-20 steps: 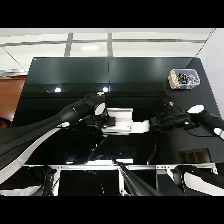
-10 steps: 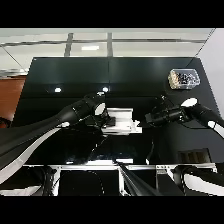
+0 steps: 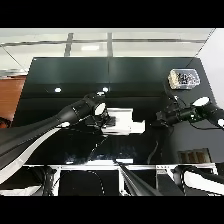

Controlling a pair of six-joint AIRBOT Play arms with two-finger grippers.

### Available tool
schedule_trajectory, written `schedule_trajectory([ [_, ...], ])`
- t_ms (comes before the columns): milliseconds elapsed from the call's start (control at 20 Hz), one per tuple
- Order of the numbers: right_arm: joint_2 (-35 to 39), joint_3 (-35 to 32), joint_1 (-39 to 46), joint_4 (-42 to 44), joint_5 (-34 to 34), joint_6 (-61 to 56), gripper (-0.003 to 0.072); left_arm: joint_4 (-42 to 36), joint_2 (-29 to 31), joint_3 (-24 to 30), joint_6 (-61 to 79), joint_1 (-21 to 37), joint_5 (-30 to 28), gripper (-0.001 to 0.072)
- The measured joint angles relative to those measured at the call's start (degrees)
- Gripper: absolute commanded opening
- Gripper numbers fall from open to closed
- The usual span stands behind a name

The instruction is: Fold the box and place the chain.

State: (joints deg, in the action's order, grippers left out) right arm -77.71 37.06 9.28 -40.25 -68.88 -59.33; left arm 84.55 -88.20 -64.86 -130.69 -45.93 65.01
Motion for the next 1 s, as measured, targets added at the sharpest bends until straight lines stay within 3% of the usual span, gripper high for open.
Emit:
schedule_trajectory([
  [300, -2.6, -4.5, -7.0, 5.4, 4.7, 0.9, 0.0012, 0.0, 0.0, 0.0, 0.0, 0.0, 0.0, 0.0025],
  [500, -3.6, -4.8, -10.7, 10.4, 6.9, 5.7, 0.0012, 0.0, 0.0, 0.0, 0.0, 0.0, 0.0, 0.0026],
  [700, -3.4, -3.8, -10.7, 10.1, 5.9, 8.1, 0.0017, 0.0, 0.0, 0.0, 0.0, 0.0, 0.0, 0.0025],
  [750, -3.1, -3.6, -10.6, 9.7, 5.2, 8.2, 0.0096, 0.0, 0.0, 0.0, 0.0, 0.0, 0.0, 0.0025],
  [800, -2.7, -3.2, -10.5, 9.6, 4.3, 8.5, 0.0301, 0.0, 0.0, 0.0, 0.0, 0.0, 0.0, 0.0026],
  [850, -2.2, -2.9, -10.5, 9.5, 3.7, 8.6, 0.0454, 0.0, 0.0, 0.0, 0.0, 0.0, 0.0, 0.0025],
  [900, -1.8, -2.4, -10.4, 9.4, 2.8, 8.8, 0.0463, 0.0, 0.0, 0.0, 0.0, 0.0, 0.0, 0.0026],
  [950, -1.3, -2.0, -10.4, 9.3, 2.3, 8.9, 0.0543, 0.0, 0.0, 0.0, 0.0, 0.0, 0.0, 0.0026],
  [1000, -0.9, -1.6, -10.4, 9.2, 1.7, 9.0, 0.0574, 0.0, 0.0, 0.0, 0.0, 0.0, 0.0, 0.0026],
])
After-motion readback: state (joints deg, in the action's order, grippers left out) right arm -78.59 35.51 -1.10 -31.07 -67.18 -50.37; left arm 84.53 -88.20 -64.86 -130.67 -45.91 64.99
